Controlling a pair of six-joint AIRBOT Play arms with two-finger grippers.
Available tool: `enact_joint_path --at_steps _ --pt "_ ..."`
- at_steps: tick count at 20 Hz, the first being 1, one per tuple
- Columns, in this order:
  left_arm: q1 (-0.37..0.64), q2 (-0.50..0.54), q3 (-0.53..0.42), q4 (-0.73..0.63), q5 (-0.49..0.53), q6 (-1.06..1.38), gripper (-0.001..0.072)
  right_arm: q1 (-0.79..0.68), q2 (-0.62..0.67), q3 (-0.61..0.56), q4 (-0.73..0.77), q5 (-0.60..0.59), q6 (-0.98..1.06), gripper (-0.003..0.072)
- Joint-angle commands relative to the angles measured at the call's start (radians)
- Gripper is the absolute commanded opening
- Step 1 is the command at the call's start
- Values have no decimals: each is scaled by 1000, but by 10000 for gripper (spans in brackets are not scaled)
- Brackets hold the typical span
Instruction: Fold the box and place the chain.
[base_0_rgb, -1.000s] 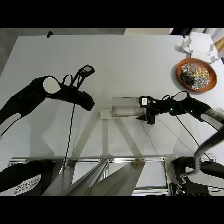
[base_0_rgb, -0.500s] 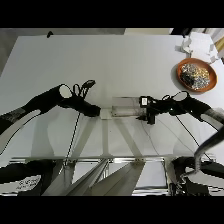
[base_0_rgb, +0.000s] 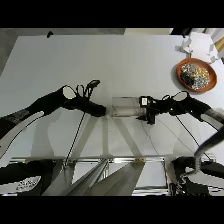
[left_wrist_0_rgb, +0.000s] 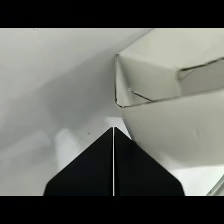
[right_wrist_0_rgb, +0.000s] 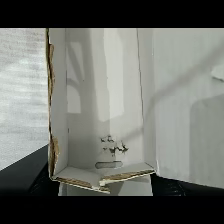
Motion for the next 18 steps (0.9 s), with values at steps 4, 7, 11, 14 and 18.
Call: enact_joint_path --at_steps 4,7,11,14,18 --pt "-19 73 0 -46 31 11 68 0 0 0 0 0 0 457" --pt "-40 74 3 -48 31 12 230 0 0 0 0 0 0 457" --pt "-45 74 24 -65 31 11 230 0 0 0 0 0 0 457" --pt "-47 73 25 -64 31 9 320 0 0 0 0 0 0 457" --pt "-62 71 27 -53 53 -18 494 0 0 0 0 0 0 457"
